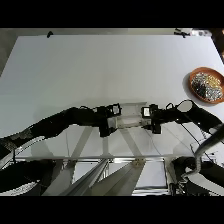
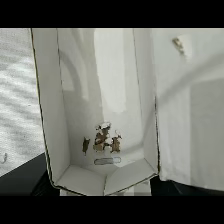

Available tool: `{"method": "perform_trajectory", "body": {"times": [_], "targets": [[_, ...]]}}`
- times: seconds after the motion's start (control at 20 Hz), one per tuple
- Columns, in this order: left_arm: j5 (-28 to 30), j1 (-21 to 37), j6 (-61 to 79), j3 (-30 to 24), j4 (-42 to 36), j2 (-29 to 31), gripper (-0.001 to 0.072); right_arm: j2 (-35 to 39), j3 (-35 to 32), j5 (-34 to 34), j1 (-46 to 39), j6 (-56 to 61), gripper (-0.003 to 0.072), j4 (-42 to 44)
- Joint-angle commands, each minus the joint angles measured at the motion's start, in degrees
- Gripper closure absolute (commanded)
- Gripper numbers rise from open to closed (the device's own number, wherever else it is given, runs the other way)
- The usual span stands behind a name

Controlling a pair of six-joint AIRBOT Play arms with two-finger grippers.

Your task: Fold the box and place the chain.

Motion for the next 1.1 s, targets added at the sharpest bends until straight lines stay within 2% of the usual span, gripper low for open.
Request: {"method": "perform_trajectory", "body": {"times": [0.0, 1.05], "targets": [[1.2, -0.1, 0.0, 1.5, 0.0, -1.7, 0.0005, 0.0, 0.0, 0.0, 0.0, 0.0, 0.0253, 0.0], [-1.2, -3.3, 0.0, 2.2, -1.5, -5.1, 0.0015, 0.0, 0.0, 0.0, 0.0, 0.0, 0.0253, 0.0]]}}
